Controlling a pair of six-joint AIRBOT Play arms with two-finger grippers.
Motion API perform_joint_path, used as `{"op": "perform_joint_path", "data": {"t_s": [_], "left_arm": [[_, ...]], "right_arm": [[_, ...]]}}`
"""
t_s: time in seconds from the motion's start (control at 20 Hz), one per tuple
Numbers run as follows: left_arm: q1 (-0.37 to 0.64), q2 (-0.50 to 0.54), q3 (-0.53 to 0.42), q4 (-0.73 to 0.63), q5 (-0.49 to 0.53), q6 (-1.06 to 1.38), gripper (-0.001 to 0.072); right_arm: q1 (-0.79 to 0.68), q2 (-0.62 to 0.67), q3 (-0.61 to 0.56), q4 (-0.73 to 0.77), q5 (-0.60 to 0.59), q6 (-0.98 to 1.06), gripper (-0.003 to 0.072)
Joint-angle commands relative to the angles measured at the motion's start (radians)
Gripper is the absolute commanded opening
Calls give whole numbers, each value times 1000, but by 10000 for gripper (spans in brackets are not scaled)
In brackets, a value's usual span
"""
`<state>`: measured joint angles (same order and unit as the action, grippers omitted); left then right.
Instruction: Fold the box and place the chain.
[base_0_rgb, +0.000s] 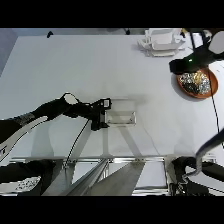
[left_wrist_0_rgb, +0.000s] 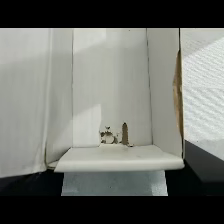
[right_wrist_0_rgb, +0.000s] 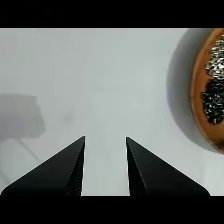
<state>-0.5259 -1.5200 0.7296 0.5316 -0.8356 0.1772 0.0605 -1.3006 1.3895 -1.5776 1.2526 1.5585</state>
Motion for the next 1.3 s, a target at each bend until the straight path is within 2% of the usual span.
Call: {"op": "perform_joint_path", "data": {"t_s": [0.0, 0.1, 0.35, 0.4, 0.45, 0.5, 0.75, 1.25], "left_arm": [[0, 1, 0, 0, 9, 0, 179], [0, 1, 0, 0, 10, 0, 179], [0, 1, 0, 0, 9, 0, 179], [0, 1, 0, 0, 9, 0, 179], [0, 1, 0, 0, 9, 0, 179], [0, 0, 0, 0, 9, 0, 179], [0, 1, 0, 0, 10, 0, 179], [0, 1, 0, 0, 9, 0, 179]], "right_arm": [[-174, -58, 11, 69, -71, 15, 254], [-221, -84, 11, 56, -85, 3, 254], [-285, -105, 10, 37, -245, -43, 255], [-288, -115, 10, 26, -245, -68, 244], [-291, -132, 10, 8, -227, -75, 193], [-294, -156, 10, -20, -197, -75, 175], [-317, -302, 10, -42, -83, -70, 177], [-319, -386, 10, -77, -90, -11, 175]]}}
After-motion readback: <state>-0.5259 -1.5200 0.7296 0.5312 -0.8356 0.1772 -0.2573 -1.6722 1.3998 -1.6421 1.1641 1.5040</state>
